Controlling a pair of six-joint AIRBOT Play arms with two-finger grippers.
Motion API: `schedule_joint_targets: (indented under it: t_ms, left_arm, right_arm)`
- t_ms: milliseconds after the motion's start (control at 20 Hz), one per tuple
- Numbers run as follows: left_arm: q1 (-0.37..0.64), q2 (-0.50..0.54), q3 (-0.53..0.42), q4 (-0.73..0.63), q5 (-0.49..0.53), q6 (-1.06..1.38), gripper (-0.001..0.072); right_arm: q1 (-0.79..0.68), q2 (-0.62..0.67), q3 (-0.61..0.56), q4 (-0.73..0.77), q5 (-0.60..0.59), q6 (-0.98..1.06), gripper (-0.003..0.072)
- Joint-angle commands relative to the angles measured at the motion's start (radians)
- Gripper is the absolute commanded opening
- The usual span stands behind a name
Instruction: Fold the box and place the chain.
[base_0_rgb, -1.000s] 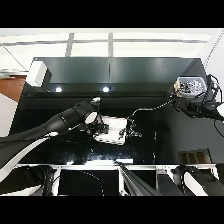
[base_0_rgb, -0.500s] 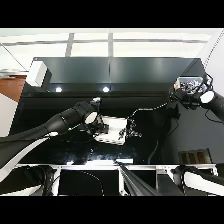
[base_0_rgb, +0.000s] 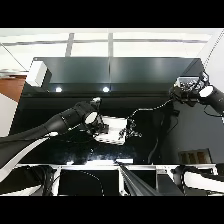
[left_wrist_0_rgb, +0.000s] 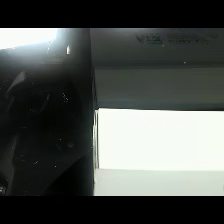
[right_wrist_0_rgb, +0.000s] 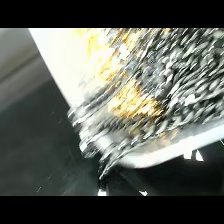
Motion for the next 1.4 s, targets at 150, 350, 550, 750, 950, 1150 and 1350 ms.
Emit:
schedule_joint_targets:
  t_ms: [150,350,550,750,950,1150,1350]
  left_arm:
    - [0.000,0.000,0.000,0.000,-0.015,0.000,0.0037]
    - [0.000,0.000,0.000,0.003,-0.022,0.000,0.0037]
    - [0.000,0.000,0.000,0.003,-0.022,0.000,0.0037]
    - [0.000,0.000,0.000,0.003,-0.022,0.000,0.0037]
    - [0.000,0.000,0.000,0.003,-0.022,0.000,0.0037]
    - [0.000,0.000,0.000,0.003,-0.022,0.000,0.0037]
    - [0.000,0.000,0.000,0.003,-0.022,0.000,0.0037]
  right_arm:
    - [-0.001,0.321,0.144,-0.031,0.226,-0.079,0.0034]
    - [-0.001,0.539,0.261,-0.030,0.385,-0.117,0.0034]
    - [-0.001,0.687,0.304,0.012,0.491,-0.137,0.0033]
    - [-0.001,0.774,0.381,0.157,0.558,-0.184,0.0035]
    - [0.000,0.819,0.403,0.335,0.615,-0.225,0.0035]
    - [0.072,0.819,0.317,0.422,0.825,-0.259,0.0035]
    - [0.266,0.819,0.059,0.548,0.706,-0.259,0.0034]
